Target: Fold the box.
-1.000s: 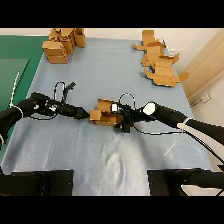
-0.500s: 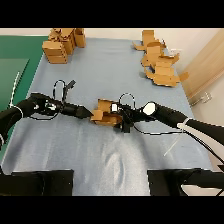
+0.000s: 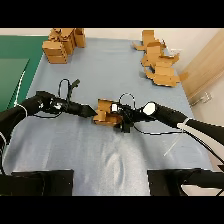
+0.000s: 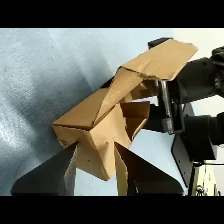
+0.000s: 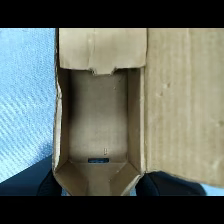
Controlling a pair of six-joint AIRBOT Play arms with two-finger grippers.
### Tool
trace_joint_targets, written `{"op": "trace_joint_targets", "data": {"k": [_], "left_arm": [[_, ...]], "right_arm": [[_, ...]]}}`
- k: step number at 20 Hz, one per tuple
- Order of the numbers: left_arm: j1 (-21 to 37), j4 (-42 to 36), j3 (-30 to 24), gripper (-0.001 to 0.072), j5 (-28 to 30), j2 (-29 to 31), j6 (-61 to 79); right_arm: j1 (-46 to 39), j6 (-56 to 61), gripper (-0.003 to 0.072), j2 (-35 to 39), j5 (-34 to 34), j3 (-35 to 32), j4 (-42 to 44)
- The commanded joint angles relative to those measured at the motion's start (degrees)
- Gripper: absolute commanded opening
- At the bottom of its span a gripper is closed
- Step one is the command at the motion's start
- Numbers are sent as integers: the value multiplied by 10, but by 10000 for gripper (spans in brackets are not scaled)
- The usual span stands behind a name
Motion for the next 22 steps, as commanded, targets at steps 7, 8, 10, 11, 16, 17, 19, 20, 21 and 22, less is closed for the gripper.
{"op": "trace_joint_targets", "data": {"k": [7,8,10,11,16,17,19,20,21,22], "left_arm": [[-73,214,111,374,17,0,-290],[-84,237,120,374,19,0,-317],[-110,287,133,373,33,0,-391],[-124,309,137,373,43,0,-423],[-186,387,156,373,65,0,-543],[-198,410,162,373,71,0,-577],[-224,464,173,373,85,0,-635],[-238,493,178,373,92,0,-666],[-251,525,183,373,97,0,-695],[-263,558,186,373,99,0,-730]], "right_arm": [[0,0,516,0,0,0,0],[0,0,516,0,0,0,0],[0,0,516,0,0,0,0],[0,0,516,0,0,0,0],[0,0,516,0,0,0,0],[0,0,516,0,0,0,0],[0,0,516,0,0,0,0],[0,0,516,0,0,0,0],[0,0,516,0,0,0,0],[0,0,516,0,0,0,0]]}}
